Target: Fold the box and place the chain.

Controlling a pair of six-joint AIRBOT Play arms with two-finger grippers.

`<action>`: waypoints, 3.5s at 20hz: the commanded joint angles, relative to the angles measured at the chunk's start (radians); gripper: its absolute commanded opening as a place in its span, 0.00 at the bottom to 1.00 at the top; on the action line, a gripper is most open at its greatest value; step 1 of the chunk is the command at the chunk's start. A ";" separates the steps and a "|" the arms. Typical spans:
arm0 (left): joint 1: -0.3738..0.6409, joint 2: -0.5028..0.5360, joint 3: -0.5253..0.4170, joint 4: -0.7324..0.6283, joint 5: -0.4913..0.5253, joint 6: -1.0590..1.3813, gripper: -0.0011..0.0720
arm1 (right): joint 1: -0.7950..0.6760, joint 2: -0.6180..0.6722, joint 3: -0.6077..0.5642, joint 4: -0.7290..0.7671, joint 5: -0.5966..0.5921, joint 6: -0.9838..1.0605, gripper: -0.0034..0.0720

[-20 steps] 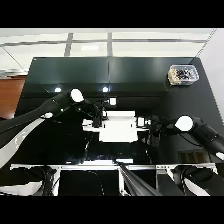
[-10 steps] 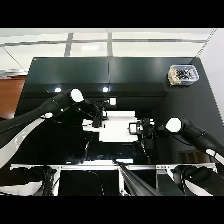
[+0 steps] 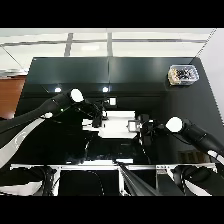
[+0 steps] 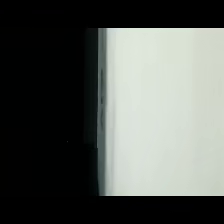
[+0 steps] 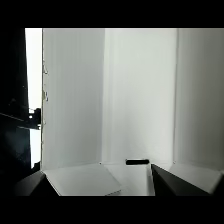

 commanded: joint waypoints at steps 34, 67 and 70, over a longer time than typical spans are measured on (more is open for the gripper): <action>0.000 -0.001 0.002 -0.001 -0.001 0.000 0.05 | -0.113 -0.197 0.078 0.262 0.112 -0.301 0.98; 0.000 -0.001 0.002 -0.001 -0.023 0.000 0.05 | -0.127 -0.249 0.078 0.211 0.067 -0.248 0.98; 0.000 -0.001 0.002 -0.001 -0.023 0.000 0.05 | -0.127 -0.249 0.078 0.211 0.067 -0.248 0.98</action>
